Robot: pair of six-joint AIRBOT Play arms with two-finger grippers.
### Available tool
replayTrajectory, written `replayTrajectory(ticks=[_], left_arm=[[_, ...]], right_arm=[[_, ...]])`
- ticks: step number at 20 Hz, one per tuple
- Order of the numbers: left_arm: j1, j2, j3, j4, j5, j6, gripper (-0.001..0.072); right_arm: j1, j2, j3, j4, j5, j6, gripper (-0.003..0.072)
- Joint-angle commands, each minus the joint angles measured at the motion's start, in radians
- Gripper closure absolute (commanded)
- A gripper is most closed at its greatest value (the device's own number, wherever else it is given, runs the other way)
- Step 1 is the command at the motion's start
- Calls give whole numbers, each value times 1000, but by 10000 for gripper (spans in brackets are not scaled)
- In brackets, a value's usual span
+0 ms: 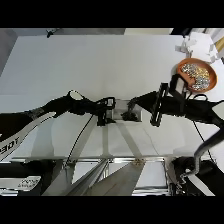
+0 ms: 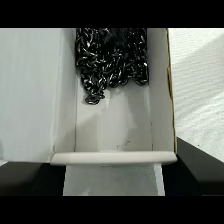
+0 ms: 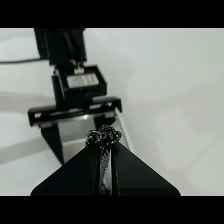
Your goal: Fold the box and place the chain.
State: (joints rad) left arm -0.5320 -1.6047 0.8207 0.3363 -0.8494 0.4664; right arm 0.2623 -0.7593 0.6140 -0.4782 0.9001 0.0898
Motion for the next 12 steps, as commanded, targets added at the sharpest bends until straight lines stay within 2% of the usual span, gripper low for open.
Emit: replayTrajectory(ticks=[1,4,5,8,10,11,12], left_arm=[[0,0,0,0,0,0,699],[0,0,0,0,0,0,699],[0,0,0,0,0,0,699],[0,0,0,0,0,0,699],[0,0,0,0,0,0,699],[0,0,0,0,0,0,699],[0,0,0,0,0,0,699]], right_arm=[[30,-85,1,-103,-2,12,666],[30,-130,1,-114,-7,16,652],[30,-142,1,-114,-16,16,600],[30,-148,1,-113,-74,16,552],[30,-147,1,-113,-82,16,388],[30,-146,1,-113,-80,16,345],[29,-141,2,-112,-80,16,345]])
